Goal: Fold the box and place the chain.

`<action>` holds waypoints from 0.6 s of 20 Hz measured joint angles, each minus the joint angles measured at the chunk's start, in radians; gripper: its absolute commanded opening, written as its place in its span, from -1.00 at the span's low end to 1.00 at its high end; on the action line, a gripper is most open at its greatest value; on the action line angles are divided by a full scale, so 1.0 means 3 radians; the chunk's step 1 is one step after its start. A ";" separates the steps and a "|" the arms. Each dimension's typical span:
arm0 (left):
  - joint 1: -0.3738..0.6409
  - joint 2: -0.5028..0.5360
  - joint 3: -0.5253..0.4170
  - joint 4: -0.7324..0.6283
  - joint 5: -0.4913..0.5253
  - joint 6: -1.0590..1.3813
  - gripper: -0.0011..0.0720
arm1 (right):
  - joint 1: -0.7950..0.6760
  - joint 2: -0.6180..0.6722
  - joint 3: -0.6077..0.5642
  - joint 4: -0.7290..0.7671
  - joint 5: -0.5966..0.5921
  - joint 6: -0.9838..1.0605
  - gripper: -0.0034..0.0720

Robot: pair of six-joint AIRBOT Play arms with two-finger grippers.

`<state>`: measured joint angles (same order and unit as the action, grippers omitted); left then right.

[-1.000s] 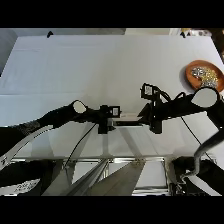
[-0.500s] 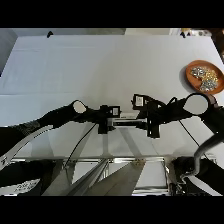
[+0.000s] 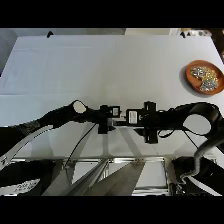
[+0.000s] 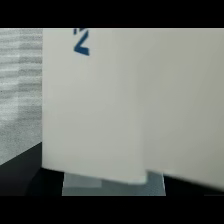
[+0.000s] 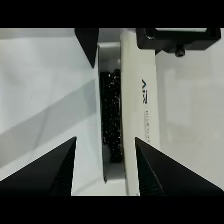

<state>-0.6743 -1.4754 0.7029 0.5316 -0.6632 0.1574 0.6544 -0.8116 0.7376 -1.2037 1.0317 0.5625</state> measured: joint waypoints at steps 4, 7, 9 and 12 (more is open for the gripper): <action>0.0000 0.0000 0.0000 0.0000 0.0000 0.0000 -0.94 | 0.0047 0.0013 -0.0001 0.0011 0.0034 0.0039 0.18; 0.0000 0.0000 0.0000 0.0000 0.0000 -0.0001 -0.94 | 0.0058 0.0006 -0.0011 0.0018 0.0046 0.0047 0.17; 0.0000 0.0000 0.0000 0.0000 0.0001 -0.0001 -0.94 | 0.0089 0.0005 -0.0056 0.0006 0.0039 0.0051 0.09; 0.0000 0.0000 0.0000 -0.0001 0.0000 -0.0001 -0.94 | 0.0165 0.0005 -0.0146 -0.0145 -0.0140 0.0137 -0.12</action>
